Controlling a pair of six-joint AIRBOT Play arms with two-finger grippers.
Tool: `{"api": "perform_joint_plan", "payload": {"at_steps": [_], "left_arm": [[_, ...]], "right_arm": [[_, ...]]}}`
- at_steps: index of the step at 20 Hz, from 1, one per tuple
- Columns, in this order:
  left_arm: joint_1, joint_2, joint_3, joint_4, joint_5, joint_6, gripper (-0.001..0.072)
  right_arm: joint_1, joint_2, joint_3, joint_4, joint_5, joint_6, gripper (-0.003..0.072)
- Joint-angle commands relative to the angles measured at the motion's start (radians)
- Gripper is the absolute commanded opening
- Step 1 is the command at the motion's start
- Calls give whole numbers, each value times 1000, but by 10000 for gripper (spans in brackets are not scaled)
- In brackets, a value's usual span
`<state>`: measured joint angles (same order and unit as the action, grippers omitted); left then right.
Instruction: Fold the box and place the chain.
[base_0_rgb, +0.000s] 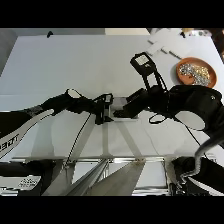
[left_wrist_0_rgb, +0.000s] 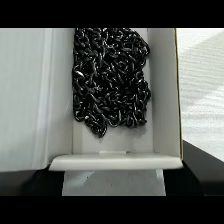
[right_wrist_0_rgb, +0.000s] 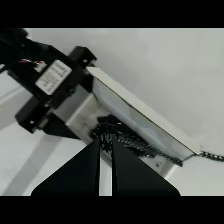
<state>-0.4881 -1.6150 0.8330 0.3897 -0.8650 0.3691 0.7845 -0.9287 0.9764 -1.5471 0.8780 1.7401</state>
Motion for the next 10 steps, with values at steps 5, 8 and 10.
{"api": "perform_joint_plan", "payload": {"at_steps": [5,8,10], "left_arm": [[0,1,0,0,0,0,206],[0,1,0,0,0,0,206],[0,1,0,0,0,0,206]], "right_arm": [[34,-10,-1,-27,-21,26,18],[34,-63,-1,-51,-18,26,19],[34,-124,-1,-50,-21,26,19]]}}
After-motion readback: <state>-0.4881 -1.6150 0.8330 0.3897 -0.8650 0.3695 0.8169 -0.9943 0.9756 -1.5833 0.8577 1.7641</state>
